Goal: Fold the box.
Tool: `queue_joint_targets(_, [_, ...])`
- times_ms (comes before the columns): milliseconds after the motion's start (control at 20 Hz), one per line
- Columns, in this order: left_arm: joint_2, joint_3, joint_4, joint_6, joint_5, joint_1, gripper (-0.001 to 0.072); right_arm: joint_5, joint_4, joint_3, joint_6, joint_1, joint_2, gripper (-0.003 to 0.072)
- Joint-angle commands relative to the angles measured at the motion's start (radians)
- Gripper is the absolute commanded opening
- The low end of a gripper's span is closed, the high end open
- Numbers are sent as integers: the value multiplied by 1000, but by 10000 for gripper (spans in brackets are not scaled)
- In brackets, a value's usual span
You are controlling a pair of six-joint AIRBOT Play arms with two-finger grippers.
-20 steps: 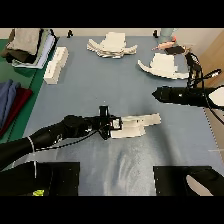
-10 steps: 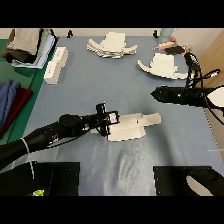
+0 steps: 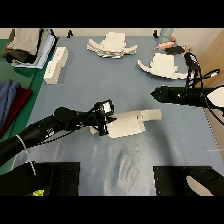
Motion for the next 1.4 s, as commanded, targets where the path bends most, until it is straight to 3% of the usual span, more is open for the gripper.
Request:
queue_joint_targets(0, [-40,26,139,-120,-60,19,14,9,1,0,0,1,-16,0])
queue_joint_targets(150, [-87,102,139,-129,-98,93,14,20,3,0,0,1,-39,0])
queue_joint_targets(400, [-168,288,195,-278,-370,248,14,14,2,0,0,1,-38,0])
queue_joint_targets(750, [-327,414,251,-413,-650,256,14,8,-3,0,0,1,-39,0])
queue_joint_targets(900, [-386,433,257,-431,-671,254,15,8,-6,0,0,1,-39,0])
queue_joint_targets(1150, [-393,470,257,-459,-729,257,14,8,-21,0,0,1,-39,0])
queue_joint_targets(1350, [-372,432,225,-439,-633,216,12,9,-25,0,-1,1,-39,0])
